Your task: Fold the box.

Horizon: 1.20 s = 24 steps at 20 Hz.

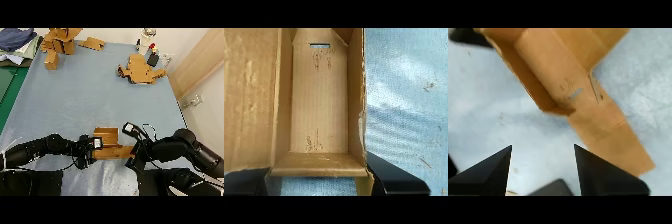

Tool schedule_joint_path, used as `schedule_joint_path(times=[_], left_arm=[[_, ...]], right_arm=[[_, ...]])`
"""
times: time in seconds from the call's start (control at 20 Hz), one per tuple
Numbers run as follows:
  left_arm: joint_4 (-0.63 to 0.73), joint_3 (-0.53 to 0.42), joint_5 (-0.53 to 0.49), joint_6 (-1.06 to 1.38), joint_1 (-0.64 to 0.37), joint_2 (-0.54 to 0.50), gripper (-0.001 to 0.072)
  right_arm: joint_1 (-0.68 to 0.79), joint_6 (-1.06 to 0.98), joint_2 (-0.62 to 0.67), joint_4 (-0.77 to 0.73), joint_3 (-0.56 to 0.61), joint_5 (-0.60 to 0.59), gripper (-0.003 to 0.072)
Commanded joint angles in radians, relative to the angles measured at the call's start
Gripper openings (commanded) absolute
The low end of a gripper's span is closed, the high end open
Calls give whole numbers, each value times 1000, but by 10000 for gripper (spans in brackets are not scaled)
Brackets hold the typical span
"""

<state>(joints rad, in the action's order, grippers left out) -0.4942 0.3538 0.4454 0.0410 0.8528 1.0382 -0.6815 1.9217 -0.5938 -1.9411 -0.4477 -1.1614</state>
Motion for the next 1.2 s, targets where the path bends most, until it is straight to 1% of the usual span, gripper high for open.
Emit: schedule_joint_path(times=[0.0,0.15,0.25,0.3,0.45,0.55,0.65,0.7,0.75,0.8,0.85,1.0,1.15], left_arm=[[0,0,0,0,0,0,523],[0,0,0,0,0,0,523],[0,0,0,0,0,0,523],[0,0,0,0,0,0,523],[0,0,0,0,0,0,523],[0,0,0,0,0,0,523],[0,0,0,0,0,0,523],[0,0,0,0,0,0,523],[0,0,0,0,0,0,523],[0,0,-1,0,0,0,522],[0,0,-1,0,0,0,523],[0,0,0,0,0,0,523],[0,0,0,0,0,0,523]], right_arm=[[-36,229,-21,174,40,139,577],[-37,388,-117,237,40,306,577],[-37,459,-167,219,40,382,577],[-37,513,-182,174,40,399,577],[-37,651,-182,-19,40,359,575],[-37,683,-177,-56,40,318,568],[-37,683,-176,-56,40,309,397],[-37,682,-175,-56,40,311,334],[-37,682,-175,-56,40,317,230],[-37,682,-175,-56,40,326,158],[-37,679,-175,-56,40,338,138],[-37,679,-176,-69,40,380,138],[-59,683,-177,-96,40,395,140]])
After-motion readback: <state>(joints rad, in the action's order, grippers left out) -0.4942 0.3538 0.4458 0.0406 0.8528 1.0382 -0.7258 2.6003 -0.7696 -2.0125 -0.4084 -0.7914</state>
